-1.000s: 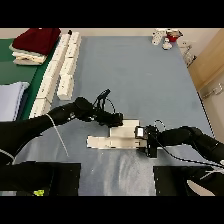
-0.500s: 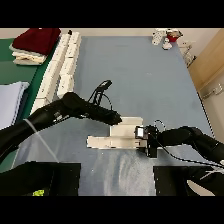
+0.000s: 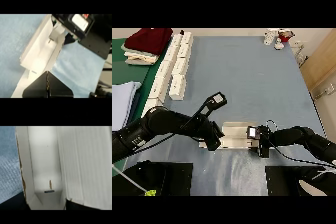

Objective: Fold the box.

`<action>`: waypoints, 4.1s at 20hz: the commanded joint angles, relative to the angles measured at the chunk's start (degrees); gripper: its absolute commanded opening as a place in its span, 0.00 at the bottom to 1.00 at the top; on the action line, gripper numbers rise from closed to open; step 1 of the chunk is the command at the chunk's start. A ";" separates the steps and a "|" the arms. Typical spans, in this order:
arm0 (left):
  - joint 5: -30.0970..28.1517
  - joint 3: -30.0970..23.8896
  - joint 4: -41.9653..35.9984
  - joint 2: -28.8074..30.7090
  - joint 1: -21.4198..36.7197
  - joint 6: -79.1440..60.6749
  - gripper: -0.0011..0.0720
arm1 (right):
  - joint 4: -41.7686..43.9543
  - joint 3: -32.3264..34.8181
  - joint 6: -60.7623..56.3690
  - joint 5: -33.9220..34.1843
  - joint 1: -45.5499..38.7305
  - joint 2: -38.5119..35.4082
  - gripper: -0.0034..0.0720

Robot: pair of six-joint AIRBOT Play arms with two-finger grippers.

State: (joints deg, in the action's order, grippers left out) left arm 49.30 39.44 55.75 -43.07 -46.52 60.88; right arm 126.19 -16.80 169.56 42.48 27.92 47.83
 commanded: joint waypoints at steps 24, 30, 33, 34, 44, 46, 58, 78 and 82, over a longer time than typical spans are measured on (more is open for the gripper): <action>-10.82 -15.02 -13.97 -11.45 9.29 -52.78 0.63 | 0.02 -0.02 -0.02 0.00 0.04 -0.04 0.72; -11.87 -14.80 -19.52 -13.38 6.12 -58.58 0.60 | 0.02 -0.02 -0.02 0.00 0.04 -0.04 0.72; -12.11 -14.62 -20.33 -13.88 5.97 -60.41 0.29 | 0.02 -0.02 -0.02 0.00 0.04 -0.04 0.72; -12.68 -14.43 -21.03 -14.01 5.77 -60.50 0.20 | 0.02 -0.02 -0.02 0.00 0.04 -0.04 0.72; -14.43 -12.92 -29.44 -18.71 3.65 -64.41 0.17 | 0.02 -0.02 -0.02 0.00 0.04 -0.04 0.72; -14.36 -12.92 -29.46 -18.69 3.65 -64.30 0.17 | 0.02 -0.04 -0.02 0.00 0.04 -0.04 0.72; -13.77 -12.90 -19.63 -15.04 3.76 -41.27 0.03 | 0.02 -0.02 -0.02 0.00 0.04 -0.04 0.72; 7.48 -19.56 -7.76 -1.51 31.04 13.66 0.03 | 0.02 -0.02 -0.02 0.00 0.04 -0.04 0.72; 2.27 -20.41 -17.09 -7.21 24.68 8.24 0.03 | 0.02 -0.02 -0.02 0.00 0.04 -0.04 0.72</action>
State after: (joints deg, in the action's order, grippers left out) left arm 55.61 20.05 47.44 -47.05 -18.65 73.43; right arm 126.21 -16.80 169.53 42.48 27.99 47.83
